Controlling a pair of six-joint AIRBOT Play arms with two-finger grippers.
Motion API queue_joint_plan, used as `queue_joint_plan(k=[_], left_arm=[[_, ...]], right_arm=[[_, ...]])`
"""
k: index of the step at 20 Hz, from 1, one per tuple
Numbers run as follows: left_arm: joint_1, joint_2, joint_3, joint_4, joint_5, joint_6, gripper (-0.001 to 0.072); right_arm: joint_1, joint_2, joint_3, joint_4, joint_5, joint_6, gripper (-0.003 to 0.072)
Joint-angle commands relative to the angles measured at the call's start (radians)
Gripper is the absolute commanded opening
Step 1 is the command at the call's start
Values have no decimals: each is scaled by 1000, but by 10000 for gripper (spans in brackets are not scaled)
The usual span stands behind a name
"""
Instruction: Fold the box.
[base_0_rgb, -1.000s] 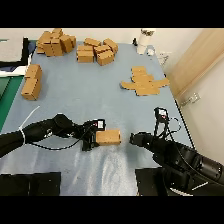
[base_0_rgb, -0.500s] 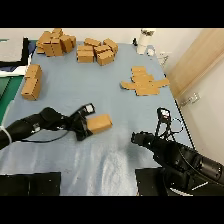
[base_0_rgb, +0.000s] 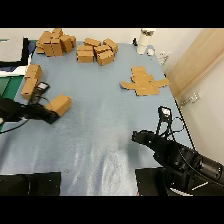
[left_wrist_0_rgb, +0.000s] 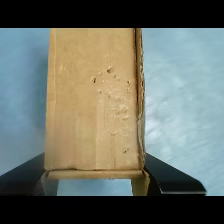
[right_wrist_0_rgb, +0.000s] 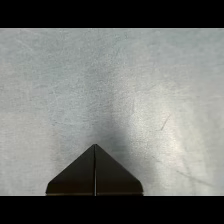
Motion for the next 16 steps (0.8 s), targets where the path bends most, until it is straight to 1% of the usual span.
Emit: queue_joint_plan(k=[1, 4, 6, 7, 11, 16], left_arm=[[217, 40, 1, 107, -117, -119, 521], [345, 47, 1, 136, -158, -151, 521], [399, 46, 1, 148, -175, -151, 521], [414, 46, 1, 149, -167, -150, 521], [404, 32, 1, 134, -55, -150, 521], [344, -76, 8, 134, 30, -150, 521]], right_arm=[[0, 1, 1, -29, 0, 0, 2], [0, 1, 1, -47, 0, 0, 2], [0, 1, 1, -53, 0, 0, 2], [0, 1, 1, -56, 0, 0, 2], [0, 1, 1, -64, 0, 0, 2], [0, 1, 1, -66, 0, 0, 2]])
